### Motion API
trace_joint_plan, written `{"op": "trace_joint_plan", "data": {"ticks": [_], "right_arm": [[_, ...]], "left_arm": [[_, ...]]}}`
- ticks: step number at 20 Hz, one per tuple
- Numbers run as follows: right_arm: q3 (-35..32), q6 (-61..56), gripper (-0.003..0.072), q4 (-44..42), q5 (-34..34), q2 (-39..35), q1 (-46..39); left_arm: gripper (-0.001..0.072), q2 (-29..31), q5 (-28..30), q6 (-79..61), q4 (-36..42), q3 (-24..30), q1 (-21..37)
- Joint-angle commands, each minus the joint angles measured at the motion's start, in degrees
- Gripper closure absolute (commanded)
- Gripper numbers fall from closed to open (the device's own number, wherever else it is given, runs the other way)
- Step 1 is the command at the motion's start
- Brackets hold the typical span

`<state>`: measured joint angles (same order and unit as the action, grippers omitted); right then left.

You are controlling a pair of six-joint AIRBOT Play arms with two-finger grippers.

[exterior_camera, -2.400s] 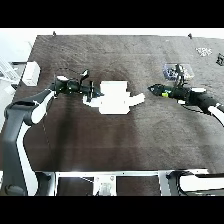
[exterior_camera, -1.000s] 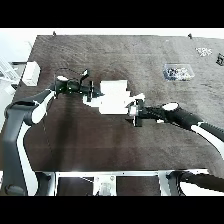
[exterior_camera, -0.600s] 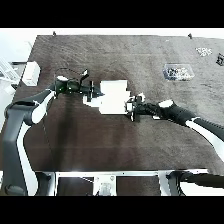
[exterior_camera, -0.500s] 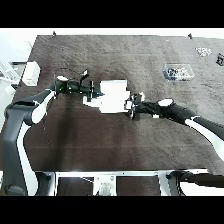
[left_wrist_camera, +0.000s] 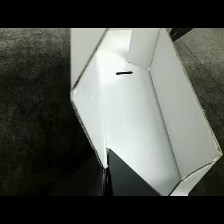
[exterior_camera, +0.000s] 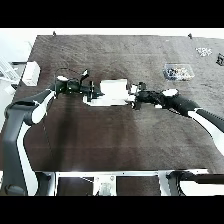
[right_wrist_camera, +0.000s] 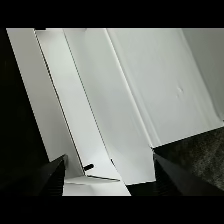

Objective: Fold the box and place the chain.

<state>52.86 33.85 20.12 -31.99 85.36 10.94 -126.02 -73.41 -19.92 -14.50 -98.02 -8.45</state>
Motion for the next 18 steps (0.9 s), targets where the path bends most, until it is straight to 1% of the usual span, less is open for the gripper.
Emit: {"op": "trace_joint_plan", "data": {"ticks": [1,4,6,10,14,18], "right_arm": [[1.8,-0.9,0.0072,0.0,-1.6,2.6,-1.3],[5.2,-3.0,0.0072,0.5,-7.9,5.6,-4.0],[7.6,-5.2,0.0072,2.9,-12.5,7.3,-5.6],[10.9,-5.6,0.0072,6.7,-15.7,9.0,-6.2],[13.4,-5.6,0.0072,7.9,-16.8,10.8,-7.1],[16.3,-5.9,0.0072,9.1,-20.0,13.1,-7.5]], "left_arm": [[0.0685,0.0,-0.1,0.0,0.0,0.0,0.0],[0.0685,0.0,-0.1,0.0,0.0,0.0,0.0],[0.0685,0.0,-0.1,0.0,0.0,0.0,0.0],[0.0685,0.0,-0.2,0.0,0.0,0.0,0.0],[0.0685,0.0,-0.3,0.0,0.0,0.0,0.0],[0.0685,0.0,-0.8,0.0,0.0,0.0,0.0]]}}
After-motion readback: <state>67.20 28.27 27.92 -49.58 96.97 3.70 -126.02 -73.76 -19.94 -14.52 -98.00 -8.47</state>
